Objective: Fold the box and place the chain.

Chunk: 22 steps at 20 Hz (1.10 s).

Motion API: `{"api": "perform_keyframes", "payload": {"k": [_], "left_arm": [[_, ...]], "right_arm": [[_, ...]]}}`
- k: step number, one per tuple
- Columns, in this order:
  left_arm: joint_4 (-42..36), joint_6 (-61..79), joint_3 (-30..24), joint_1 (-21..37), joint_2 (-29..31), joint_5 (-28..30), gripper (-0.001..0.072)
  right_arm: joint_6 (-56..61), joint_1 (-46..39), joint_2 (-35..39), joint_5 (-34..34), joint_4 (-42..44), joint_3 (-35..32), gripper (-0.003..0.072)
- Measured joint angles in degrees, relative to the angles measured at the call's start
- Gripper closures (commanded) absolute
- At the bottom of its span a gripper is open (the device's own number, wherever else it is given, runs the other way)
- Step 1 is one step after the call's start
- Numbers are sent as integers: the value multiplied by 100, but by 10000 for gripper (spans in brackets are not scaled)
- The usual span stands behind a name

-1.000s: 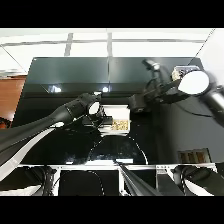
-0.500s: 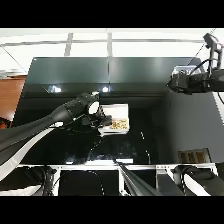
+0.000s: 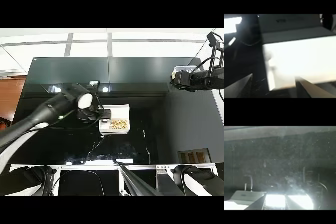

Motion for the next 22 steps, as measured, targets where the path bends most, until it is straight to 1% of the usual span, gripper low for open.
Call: {"api": "perform_keyframes", "payload": {"k": [2, 4, 5, 6, 7, 8, 10, 11, 12, 14, 17, 20, 22], "left_arm": [[280, 219, -221, 262, 463, -389, 130], [448, 518, -669, 754, 992, -601, 131], [450, 732, -946, 1058, 1248, -625, 150], [361, 1069, -1276, 1427, 1515, -570, 183], [103, 1572, -1609, 1805, 1755, -354, 227], [-245, 2210, -1906, 2120, 1930, -114, 226], [-1294, 3987, -2417, 2586, 2166, 374, 209], [-1768, 4981, -2610, 2721, 2216, 555, 102], [-2245, 6122, -2776, 2800, 2232, 743, -9], [-2966, 8081, -2977, 2806, 2173, 1088, -9], [-3491, 10257, -3112, 2699, 1950, 1539, -8], [-3777, 11779, -3163, 2570, 1665, 1746, -9], [-4133, 12629, -3174, 2518, 1421, 1853, -9]], "right_arm": [[-37, -4, -7, -57, -48, 0, 422], [-55, -4, -11, -144, -136, 0, 423], [-61, -4, -11, -199, -227, 0, 422], [-68, -4, -11, -245, -350, 0, 423], [-76, -4, -11, -254, -498, 0, 423], [-79, -4, -11, -245, -704, 0, 423], [-83, -4, -13, -179, -1034, 0, 420], [-83, -4, -20, -149, -1145, 0, 230], [-85, -4, -31, -136, -1215, -13, -24], [-299, -2, -61, -114, -1196, -107, -24], [-1043, 13, -153, -103, -702, -385, -23], [-2234, 144, -216, -214, -66, -726, -23], [-3110, 334, -238, -313, 267, -920, -24]]}}
